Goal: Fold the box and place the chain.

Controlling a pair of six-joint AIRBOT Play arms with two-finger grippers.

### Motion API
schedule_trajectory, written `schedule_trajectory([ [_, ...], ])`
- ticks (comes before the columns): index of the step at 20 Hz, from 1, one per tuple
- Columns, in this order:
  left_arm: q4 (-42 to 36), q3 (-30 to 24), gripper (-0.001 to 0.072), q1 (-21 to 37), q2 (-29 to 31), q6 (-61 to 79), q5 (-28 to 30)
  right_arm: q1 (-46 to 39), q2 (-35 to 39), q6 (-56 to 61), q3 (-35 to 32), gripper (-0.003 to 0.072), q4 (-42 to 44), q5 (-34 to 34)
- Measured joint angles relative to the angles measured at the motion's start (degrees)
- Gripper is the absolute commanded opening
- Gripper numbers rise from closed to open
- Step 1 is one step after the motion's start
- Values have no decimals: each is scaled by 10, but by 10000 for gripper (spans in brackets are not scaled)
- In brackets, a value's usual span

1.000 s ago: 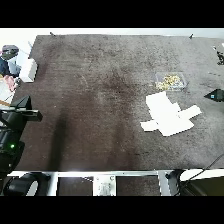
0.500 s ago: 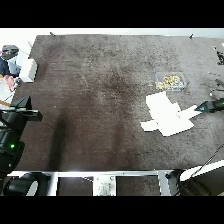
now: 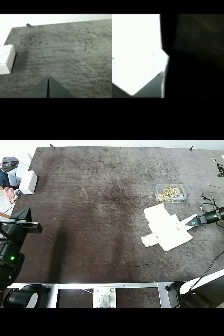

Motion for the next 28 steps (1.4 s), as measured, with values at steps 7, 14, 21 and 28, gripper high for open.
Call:
schedule_trajectory([
  [7,0,0,11,0,0,0,0,22,36,23,-62,5,104,36],
  [14,0,0,11,0,0,0,0,134,163,20,-313,4,284,-38],
  [21,0,0,11,0,0,0,0,335,253,-31,-475,5,519,-311],
  [28,3,2,577,0,0,-9,-70,449,248,-47,-447,5,576,-511],
])
